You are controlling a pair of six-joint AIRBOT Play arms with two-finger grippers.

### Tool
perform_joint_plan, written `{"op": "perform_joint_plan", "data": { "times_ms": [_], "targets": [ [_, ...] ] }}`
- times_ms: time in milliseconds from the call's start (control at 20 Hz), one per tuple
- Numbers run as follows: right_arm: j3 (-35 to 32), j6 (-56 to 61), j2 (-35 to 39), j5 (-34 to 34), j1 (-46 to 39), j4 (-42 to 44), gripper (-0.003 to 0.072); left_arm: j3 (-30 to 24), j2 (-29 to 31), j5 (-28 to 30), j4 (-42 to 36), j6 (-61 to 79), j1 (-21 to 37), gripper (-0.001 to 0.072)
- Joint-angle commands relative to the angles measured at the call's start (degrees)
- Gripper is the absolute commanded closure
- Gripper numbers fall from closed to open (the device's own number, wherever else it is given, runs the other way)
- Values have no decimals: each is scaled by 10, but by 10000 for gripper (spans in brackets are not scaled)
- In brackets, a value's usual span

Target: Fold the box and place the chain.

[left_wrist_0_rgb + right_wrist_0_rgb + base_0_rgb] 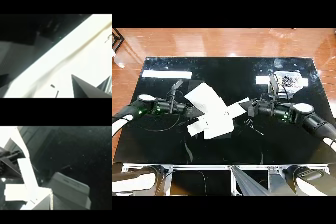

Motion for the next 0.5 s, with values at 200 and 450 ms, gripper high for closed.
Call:
{"op": "perform_joint_plan", "data": {
  "times_ms": [200, 450],
  "targets": [
    [0, 20, 0, -6, 0, -2, 665, 40, -70, -142, -22, 103, -5, 144],
    [0, 66, 0, -16, 0, -52, 665, 46, -70, -165, 0, 104, 14, 148]
  ]
}}
